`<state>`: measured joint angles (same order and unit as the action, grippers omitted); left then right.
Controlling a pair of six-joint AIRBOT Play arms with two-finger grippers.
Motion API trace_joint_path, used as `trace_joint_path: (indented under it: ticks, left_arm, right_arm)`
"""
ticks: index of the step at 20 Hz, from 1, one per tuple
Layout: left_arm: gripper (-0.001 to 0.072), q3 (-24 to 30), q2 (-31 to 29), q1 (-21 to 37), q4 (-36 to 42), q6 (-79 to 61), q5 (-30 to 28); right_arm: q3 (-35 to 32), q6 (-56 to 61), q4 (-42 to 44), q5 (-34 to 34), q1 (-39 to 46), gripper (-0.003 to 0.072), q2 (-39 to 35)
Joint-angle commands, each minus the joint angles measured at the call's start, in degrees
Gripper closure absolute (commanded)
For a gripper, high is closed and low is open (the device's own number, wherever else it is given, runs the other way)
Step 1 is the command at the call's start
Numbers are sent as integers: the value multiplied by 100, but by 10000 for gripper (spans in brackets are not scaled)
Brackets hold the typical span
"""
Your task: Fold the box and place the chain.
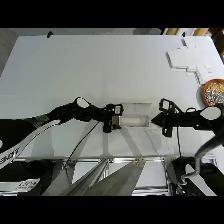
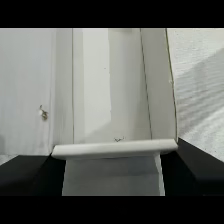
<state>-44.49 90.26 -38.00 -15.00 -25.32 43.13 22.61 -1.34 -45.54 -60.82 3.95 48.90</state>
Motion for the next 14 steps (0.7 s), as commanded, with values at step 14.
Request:
trace_joint_path:
  ticks: [14]
  left_arm:
    - [435,-4,-4,4,0,0,-4]
  right_arm:
    - [-2,5591,-1165,907,1362,673,1075]
